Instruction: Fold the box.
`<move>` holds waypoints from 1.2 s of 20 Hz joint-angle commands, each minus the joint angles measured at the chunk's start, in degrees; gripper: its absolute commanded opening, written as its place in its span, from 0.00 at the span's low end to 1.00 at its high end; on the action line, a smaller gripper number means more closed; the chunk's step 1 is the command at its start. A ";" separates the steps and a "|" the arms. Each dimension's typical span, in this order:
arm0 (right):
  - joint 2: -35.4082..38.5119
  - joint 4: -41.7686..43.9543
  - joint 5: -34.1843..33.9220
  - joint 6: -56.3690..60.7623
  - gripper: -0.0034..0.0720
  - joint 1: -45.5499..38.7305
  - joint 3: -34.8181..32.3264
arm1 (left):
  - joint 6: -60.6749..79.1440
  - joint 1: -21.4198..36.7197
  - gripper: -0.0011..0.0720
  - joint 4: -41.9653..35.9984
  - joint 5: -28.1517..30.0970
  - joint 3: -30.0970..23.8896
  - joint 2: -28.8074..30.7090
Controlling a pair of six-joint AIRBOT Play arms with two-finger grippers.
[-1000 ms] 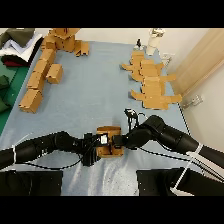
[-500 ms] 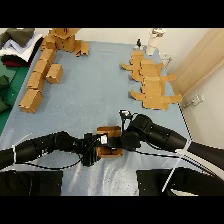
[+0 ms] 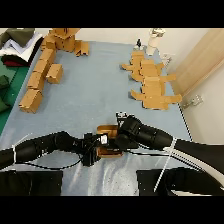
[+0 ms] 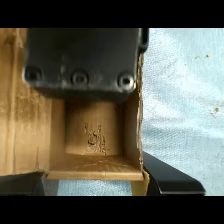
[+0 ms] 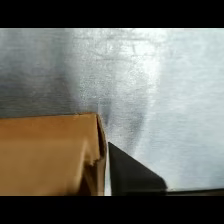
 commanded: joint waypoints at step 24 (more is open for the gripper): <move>11.10 -1.66 -7.48 0.66 0.68 -0.44 3.87 | 0.02 0.04 0.58 0.02 0.02 -0.02 -0.02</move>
